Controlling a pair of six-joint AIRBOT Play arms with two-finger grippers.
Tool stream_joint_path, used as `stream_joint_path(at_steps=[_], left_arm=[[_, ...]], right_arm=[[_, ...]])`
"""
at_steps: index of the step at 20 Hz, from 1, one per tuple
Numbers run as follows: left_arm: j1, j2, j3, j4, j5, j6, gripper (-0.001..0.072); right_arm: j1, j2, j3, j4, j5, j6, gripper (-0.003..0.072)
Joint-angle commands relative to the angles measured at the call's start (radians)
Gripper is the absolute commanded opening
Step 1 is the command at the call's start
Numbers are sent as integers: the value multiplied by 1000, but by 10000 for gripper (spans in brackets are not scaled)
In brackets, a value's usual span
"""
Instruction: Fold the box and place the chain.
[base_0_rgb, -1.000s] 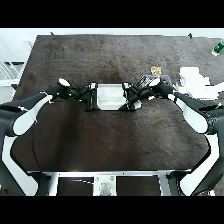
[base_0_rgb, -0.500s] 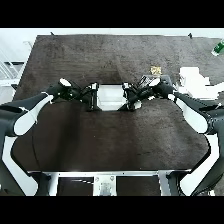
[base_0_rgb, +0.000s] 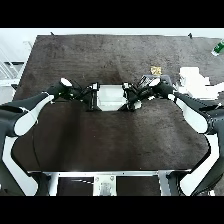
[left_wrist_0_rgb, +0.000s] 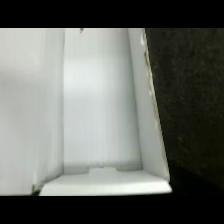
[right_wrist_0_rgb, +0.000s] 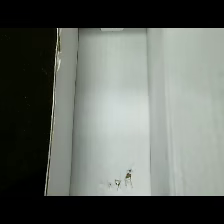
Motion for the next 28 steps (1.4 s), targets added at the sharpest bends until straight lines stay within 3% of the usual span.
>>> stream_joint_path(at_steps=[1,14,16,28], left_arm=[[-2,0,3,15,-3,-10,703],[-5,0,3,12,-11,11,700],[-4,0,3,13,-12,8,444],[-4,0,2,12,2,-18,423]], right_arm=[[1,0,0,1,-1,1,455],[1,0,0,1,-1,1,455],[1,0,0,0,-1,1,455],[1,0,0,1,-1,1,455]])
